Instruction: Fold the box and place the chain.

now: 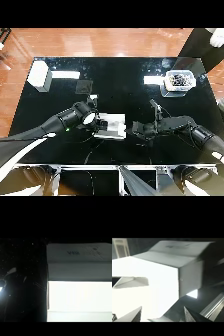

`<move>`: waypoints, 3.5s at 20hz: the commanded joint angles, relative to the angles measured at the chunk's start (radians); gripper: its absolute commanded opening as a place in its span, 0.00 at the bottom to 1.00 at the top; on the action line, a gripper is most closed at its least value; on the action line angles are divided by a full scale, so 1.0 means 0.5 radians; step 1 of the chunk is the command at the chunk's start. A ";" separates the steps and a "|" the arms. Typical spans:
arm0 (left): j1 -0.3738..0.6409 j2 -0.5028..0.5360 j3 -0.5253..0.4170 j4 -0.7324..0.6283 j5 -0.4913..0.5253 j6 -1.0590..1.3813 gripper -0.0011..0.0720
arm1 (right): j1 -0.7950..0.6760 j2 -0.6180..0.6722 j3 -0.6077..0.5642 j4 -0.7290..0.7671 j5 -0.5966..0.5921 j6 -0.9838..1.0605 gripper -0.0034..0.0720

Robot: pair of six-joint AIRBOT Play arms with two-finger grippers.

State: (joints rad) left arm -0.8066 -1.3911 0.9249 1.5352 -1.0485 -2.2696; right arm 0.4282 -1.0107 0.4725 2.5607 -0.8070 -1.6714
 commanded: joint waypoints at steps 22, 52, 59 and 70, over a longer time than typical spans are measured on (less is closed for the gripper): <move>0.000 -0.002 -0.002 0.002 0.010 0.037 0.04 | 0.735 -0.498 0.642 -1.326 0.130 1.556 0.67; 0.000 -0.002 -0.002 0.001 0.002 0.037 0.04 | 0.893 -0.747 0.904 -1.805 -0.241 1.836 0.52; 0.000 -0.002 -0.002 0.001 0.002 0.037 0.04 | 0.893 -0.752 0.904 -1.849 -0.220 1.862 0.48; 0.000 -0.002 -0.002 0.001 0.001 0.037 0.04 | 0.893 -0.796 0.904 -1.838 -0.192 1.863 0.48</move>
State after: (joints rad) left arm -0.8066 -1.3911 0.9245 1.5352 -1.0477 -2.2509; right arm 0.8734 -1.4067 0.9245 1.6405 -0.9039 -0.7399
